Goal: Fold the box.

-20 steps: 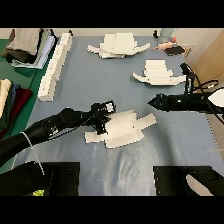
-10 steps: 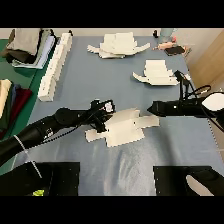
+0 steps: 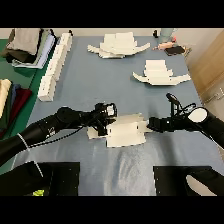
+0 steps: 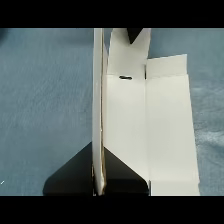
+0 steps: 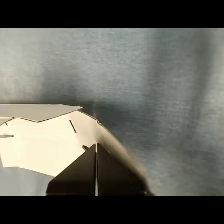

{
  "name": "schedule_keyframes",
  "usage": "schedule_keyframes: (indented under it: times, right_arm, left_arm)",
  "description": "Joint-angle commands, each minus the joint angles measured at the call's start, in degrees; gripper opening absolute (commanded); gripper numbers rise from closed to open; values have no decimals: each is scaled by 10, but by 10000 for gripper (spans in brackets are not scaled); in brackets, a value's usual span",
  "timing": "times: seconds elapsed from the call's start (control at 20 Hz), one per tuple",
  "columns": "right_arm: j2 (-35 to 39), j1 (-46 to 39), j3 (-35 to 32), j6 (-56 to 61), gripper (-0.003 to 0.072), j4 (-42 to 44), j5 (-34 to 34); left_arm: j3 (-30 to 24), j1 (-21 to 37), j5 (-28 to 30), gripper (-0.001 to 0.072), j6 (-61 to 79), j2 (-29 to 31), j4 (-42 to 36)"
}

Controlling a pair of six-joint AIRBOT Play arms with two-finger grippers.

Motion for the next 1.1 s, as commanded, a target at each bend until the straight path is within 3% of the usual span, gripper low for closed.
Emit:
schedule_keyframes:
  times: [0.0, 1.05]
  right_arm:
    - [-14, 0, -15, 0, 3, -2, -23]
    - [28, 0, -14, 0, 3, 22, 7]
  left_arm:
    - [0, 0, -10, 13, 35, -5, -40]
    - [-38, 0, -33, 14, 35, -32, -41]
